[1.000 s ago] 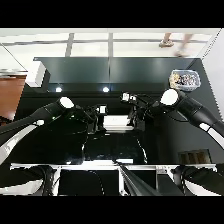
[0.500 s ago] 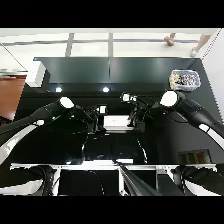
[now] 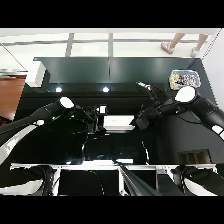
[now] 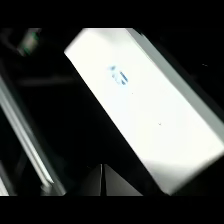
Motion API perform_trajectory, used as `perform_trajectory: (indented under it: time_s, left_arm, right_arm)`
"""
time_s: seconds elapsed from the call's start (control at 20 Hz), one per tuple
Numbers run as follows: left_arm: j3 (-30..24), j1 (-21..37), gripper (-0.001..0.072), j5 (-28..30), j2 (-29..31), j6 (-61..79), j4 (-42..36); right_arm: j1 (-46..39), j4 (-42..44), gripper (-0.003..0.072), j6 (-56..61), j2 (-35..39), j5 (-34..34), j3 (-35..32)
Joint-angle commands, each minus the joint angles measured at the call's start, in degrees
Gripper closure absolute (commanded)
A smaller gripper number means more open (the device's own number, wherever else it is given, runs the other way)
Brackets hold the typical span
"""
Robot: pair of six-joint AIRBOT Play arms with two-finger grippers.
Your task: Fold the box and place the chain.
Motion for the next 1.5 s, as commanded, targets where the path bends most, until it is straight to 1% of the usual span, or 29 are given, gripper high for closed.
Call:
perform_trajectory:
  time_s: [0.0, 0.1, 0.2, 0.4, 0.5, 0.6, 0.75, 0.85, 0.95, 1.05, 1.15, 1.2, 1.25, 1.3, 1.35, 1.4, 1.45]
  left_arm:
    - [0.02, 0.0, 0.0341, 0.0, -0.04, -0.02, 0.0]
    - [0.02, 0.04, 0.0341, 0.02, -0.04, -0.02, 0.0]
    - [0.02, 0.11, 0.0341, 0.07, -0.04, -0.02, 0.0]
    - [0.02, 0.11, 0.0341, 0.07, -0.04, -0.02, 0.02]
    - [0.02, 0.11, 0.034, 0.07, -0.04, -0.02, 0.0]
    - [0.02, 0.11, 0.034, 0.07, -0.04, -0.02, 0.0]
    - [0.02, 0.11, 0.034, 0.04, -0.04, -0.02, 0.0]
    - [0.02, 0.11, 0.034, -0.04, -0.04, -0.02, -0.02]
    - [0.02, 0.11, 0.034, 0.04, -0.04, -0.02, -0.02]
    - [0.02, 0.11, 0.034, 0.07, -0.04, -0.02, 0.0]
    - [0.02, 0.11, 0.034, 0.07, -0.04, -0.02, 0.0]
    - [0.02, 0.13, 0.034, 0.26, -0.04, -0.02, 0.04]
    - [0.02, 0.17, 0.0336, 0.59, -0.02, -0.04, 0.04]
    - [0.02, 0.33, 0.0267, 0.61, 0.11, -0.04, 0.07]
    - [0.02, 0.55, 0.0022, 0.83, 0.52, -0.04, 0.07]
    - [0.02, 0.83, -0.001, 1.49, 1.31, -1.01, 0.17]
    - [0.04, 1.22, -0.0011, 1.81, 2.73, -2.93, 1.49]
  right_arm:
    - [-1.31, 17.97, 0.0674, 2.69, -0.68, -9.03, -6.95]
    - [-0.37, 17.75, 0.0674, 4.24, -1.75, -13.94, -9.31]
    - [0.83, 16.24, 0.0674, 5.11, -2.86, -16.24, -10.14]
    - [3.8, 7.87, 0.0674, 11.28, -3.87, -21.38, -10.16]
    - [5.2, 4.04, 0.0674, 14.69, -3.89, -22.99, -10.16]
    - [5.64, 2.86, 0.0674, 15.15, -3.89, -22.95, -10.16]
    - [5.57, 2.86, 0.0674, 14.73, -3.63, -21.57, -9.75]
    - [5.55, 2.86, 0.0674, 13.2, -2.27, -19.28, -8.33]
    - [4.13, 2.6, 0.0674, 11.43, 0.55, -14.03, -5.09]
    - [0.81, 0.81, 0.0674, 10.58, 4.09, -8.22, -1.49]
    - [-4.09, -5.81, 0.0674, 10.99, 8.63, -4.92, 1.14]
    - [-6.45, -10.03, 0.0674, 12.26, 10.75, -4.79, 1.27]
    - [-8.7, -15.98, 0.0674, 14.67, 12.7, -4.52, 1.25]
    - [-10.36, -21.46, 0.0674, 17.68, 14.08, -3.93, 1.25]
    - [-11.8, -26.14, 0.0674, 20.22, 14.97, -2.62, 1.25]
    - [-12.74, -28.98, 0.0674, 21.29, 15.32, -0.87, 1.25]
    - [-13.66, -30.73, 0.0674, 21.55, 15.34, 1.14, 1.25]
